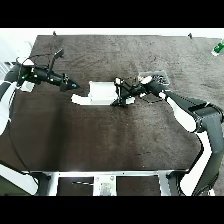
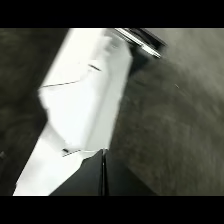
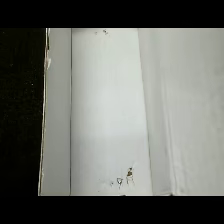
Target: Fold the box and place the chain.
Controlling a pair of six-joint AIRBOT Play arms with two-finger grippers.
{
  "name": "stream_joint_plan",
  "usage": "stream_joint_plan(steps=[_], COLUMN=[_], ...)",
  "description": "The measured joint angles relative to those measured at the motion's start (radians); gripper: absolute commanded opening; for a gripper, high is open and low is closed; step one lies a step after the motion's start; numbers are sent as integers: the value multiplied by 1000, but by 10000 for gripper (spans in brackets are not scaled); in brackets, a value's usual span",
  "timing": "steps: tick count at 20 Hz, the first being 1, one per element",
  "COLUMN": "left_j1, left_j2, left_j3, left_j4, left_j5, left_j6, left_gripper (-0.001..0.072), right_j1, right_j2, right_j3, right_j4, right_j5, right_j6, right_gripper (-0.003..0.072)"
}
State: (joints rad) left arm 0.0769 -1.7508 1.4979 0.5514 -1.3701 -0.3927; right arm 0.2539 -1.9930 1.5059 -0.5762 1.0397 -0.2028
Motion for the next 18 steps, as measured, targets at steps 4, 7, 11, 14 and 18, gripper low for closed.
stream_joint_plan(steps=[4, 7, 11, 14, 18], left_j1=[26, 48, 69, 74, 95], left_j2=[63, 104, 143, 156, 162], left_j3=[-106, -158, -229, -277, -305], left_j4=[-5, 21, 105, 117, 116], left_j5=[146, 222, 288, 305, 314], left_j6=[-256, -422, -608, -669, -706], left_gripper=[14, 14, 14, 15, 15], right_j1=[0, 0, 0, 0, 0], right_j2=[0, 0, 0, 0, 0], right_j3=[0, 0, 0, 0, 0], right_j4=[0, 0, 0, 0, 0], right_j5=[0, 0, 0, 0, 0], right_j6=[0, 0, 0, 0, 0], right_gripper=[589, 589, 589, 589, 589])
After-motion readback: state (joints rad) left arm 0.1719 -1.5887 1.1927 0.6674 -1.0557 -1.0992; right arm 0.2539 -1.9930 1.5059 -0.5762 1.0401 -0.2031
